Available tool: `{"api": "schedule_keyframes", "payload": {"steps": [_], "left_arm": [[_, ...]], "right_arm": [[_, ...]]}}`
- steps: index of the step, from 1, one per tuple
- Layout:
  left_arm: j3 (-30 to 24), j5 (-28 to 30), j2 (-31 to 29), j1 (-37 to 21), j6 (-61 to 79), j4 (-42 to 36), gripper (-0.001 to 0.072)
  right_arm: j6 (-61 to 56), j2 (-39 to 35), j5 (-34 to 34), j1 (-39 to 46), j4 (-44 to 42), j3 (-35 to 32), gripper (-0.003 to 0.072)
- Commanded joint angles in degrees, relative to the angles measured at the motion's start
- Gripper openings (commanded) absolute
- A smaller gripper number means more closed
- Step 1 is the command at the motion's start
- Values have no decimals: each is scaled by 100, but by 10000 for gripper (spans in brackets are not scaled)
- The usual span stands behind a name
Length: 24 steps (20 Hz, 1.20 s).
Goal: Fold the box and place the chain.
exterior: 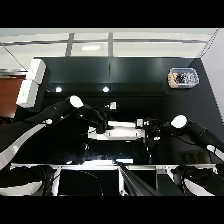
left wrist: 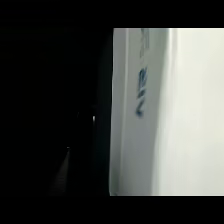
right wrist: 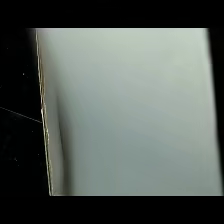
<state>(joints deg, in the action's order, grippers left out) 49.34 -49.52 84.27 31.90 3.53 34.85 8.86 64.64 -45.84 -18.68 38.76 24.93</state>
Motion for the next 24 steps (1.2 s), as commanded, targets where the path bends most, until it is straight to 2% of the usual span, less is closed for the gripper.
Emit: {"api": "schedule_keyframes", "payload": {"steps": [1, 2, 5, 7, 8, 9, 10, 12, 13, 15, 20, 23, 24], "left_arm": [[7, -66, -450, -33, -564, 413, 624], [7, -94, -643, -46, -901, 769, 644], [7, -520, -1263, -118, -1978, 1891, 643], [7, -1021, -1591, -214, -2874, 2420, 586], [7, -1316, -1711, -267, -3320, 2583, 467], [7, -1650, -1818, -317, -3698, 2699, 201], [7, -2020, -1906, -356, -3849, 2761, 23], [0, -2538, -1996, -348, -4057, 2614, 22], [-22, -2592, -1993, -293, -4588, 2315, 22], [-205, -2361, -1963, -133, -5007, 1344, 22], [-1182, -352, -1665, 105, -3709, -1687, 23], [-1250, 1005, -1349, 291, -3045, -2763, 23], [-1209, 1397, -1241, 361, -2664, -2754, 23]], "right_arm": [[-2, -50, 4, -2, 72, 11, 448], [-4, -79, 4, -2, 72, 11, 448], [-4, -94, -4, -4, 70, 17, 448], [-2, -96, -7, -7, 70, 31, 448], [-2, -94, -4, -4, 70, 39, 448], [-2, -94, -4, -7, 70, 44, 448], [-2, -94, -7, -4, 72, 42, 448], [-2, -94, -24, -7, 70, 42, 448], [-4, -96, -28, -7, 70, 42, 448], [0, -94, -37, -7, 70, 42, 448], [0, -94, -42, -7, 70, 42, 448], [0, -94, -42, -7, 72, 42, 448], [0, -94, -44, -7, 70, 42, 448]]}}
